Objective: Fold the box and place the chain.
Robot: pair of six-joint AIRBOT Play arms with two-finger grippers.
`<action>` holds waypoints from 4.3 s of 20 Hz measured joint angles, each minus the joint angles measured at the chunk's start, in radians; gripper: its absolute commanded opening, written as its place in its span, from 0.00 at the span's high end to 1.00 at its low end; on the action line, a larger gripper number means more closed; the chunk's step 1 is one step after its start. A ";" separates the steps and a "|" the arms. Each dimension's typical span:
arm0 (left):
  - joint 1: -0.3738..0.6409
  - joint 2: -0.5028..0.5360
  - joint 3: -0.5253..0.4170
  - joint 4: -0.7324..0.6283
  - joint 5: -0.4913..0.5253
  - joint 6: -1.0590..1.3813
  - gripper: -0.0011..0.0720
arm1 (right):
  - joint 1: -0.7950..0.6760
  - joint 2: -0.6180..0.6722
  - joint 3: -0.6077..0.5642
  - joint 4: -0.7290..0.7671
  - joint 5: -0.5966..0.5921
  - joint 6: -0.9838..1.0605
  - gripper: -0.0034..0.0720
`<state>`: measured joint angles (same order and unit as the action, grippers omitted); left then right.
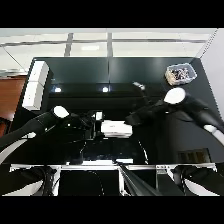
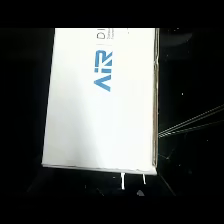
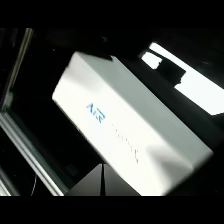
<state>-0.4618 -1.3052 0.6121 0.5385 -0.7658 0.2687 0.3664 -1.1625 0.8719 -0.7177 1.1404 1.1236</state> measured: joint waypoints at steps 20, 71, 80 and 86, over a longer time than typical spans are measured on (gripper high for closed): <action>-0.134 -0.114 0.307 0.016 -0.079 -0.340 0.01 | -0.408 0.318 -0.151 -0.322 0.122 0.202 0.93; 1.190 0.368 0.227 0.823 -0.580 -1.242 0.58 | -0.410 0.318 -0.171 -0.284 -0.092 0.203 0.93; 1.195 0.286 0.146 0.743 -0.361 -1.114 0.58 | -0.410 0.318 -0.171 -0.278 -0.090 0.210 0.93; 1.173 0.236 0.144 0.658 -0.295 -1.099 0.42 | -0.410 0.318 -0.171 -0.277 -0.088 0.217 0.93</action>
<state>0.7113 -1.0695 0.7563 1.1961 -1.0611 -0.8307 -0.0433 -0.8448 0.7010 -0.9947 1.0527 1.3407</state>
